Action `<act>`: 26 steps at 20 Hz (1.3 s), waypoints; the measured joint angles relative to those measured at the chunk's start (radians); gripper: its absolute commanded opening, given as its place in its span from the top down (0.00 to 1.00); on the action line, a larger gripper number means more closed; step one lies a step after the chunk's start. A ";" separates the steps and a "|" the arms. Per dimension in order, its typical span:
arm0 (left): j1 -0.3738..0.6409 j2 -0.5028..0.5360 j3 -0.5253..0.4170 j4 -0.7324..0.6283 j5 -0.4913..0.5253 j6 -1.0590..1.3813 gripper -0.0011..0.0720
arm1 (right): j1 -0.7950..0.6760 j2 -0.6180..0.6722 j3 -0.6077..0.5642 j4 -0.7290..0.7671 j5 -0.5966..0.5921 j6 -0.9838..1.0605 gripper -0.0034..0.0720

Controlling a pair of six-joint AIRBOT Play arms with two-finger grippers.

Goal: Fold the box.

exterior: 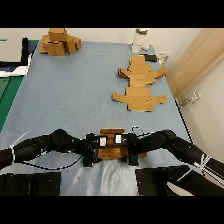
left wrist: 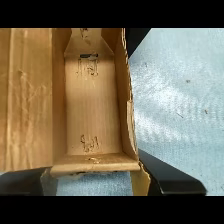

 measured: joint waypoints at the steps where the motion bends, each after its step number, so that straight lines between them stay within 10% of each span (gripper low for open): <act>1: 0.000 0.000 0.000 0.000 0.000 0.000 0.17 | 0.000 0.011 0.002 -0.008 -0.002 0.009 0.01; 11: 0.000 0.000 0.000 0.002 0.002 0.000 0.17 | 0.000 0.192 0.054 -0.205 -0.236 0.309 0.01; 26: 0.002 0.022 0.000 0.032 0.003 -0.005 0.17 | 0.000 0.337 0.116 0.001 -0.418 1.238 0.01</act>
